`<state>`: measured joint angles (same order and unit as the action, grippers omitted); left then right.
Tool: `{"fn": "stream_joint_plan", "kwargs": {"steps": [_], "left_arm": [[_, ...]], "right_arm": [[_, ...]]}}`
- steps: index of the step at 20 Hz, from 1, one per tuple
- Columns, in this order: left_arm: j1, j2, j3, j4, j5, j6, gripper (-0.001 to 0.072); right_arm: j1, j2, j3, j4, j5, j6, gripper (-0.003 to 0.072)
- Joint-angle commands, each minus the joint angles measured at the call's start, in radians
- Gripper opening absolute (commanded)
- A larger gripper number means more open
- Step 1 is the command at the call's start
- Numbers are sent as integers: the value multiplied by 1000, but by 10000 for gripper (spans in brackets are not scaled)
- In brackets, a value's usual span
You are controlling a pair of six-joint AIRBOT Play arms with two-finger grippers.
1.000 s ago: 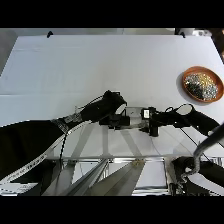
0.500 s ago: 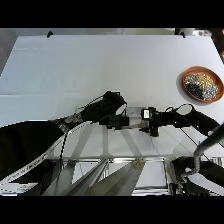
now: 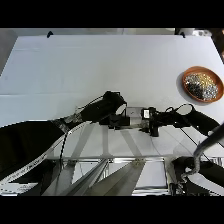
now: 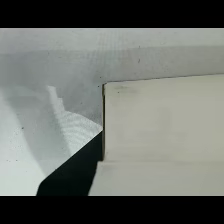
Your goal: Fold the box and place the chain.
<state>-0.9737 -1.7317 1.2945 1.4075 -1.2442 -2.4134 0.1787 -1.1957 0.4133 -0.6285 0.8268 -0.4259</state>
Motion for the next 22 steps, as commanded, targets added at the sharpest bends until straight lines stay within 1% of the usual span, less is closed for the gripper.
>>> {"fn": "stream_joint_plan", "kwargs": {"steps": [1, 2, 3, 4, 5, 6, 14, 18, 20, 21, 22], "left_arm": [[-3, 0, 0, 3, 3, 13, 11], [-6, 0, 0, 3, 3, 12, 25], [-6, 0, 0, 3, 3, 12, 107], [-7, 1, 0, 3, 1, 12, 251], [-6, 3, 0, 3, -2, 12, 373], [-6, 8, 0, 6, -1, 13, 444], [-6, 77, 0, 14, 59, 13, 450], [-6, 105, 0, 15, 57, 14, 450], [-4, 124, 0, 14, 46, 77, 451], [-4, 137, 0, 14, 37, 146, 467], [-5, 156, 0, 14, 29, 230, 510]], "right_arm": [[0, 1, 0, 0, -1, -2, 469], [0, 1, 0, 0, -1, -2, 469], [0, 1, 0, 0, -1, -2, 469], [0, 1, 0, 0, -1, -2, 469], [0, 1, 0, 0, -1, -2, 469], [0, 1, 0, 0, -1, -2, 469], [0, 1, 0, 0, -2, -2, 469], [0, 1, 0, 0, -1, -2, 469], [0, 1, 0, 0, -1, -2, 469], [0, 1, 0, 0, -1, -2, 469], [0, 1, 0, 0, -1, -2, 469]]}}
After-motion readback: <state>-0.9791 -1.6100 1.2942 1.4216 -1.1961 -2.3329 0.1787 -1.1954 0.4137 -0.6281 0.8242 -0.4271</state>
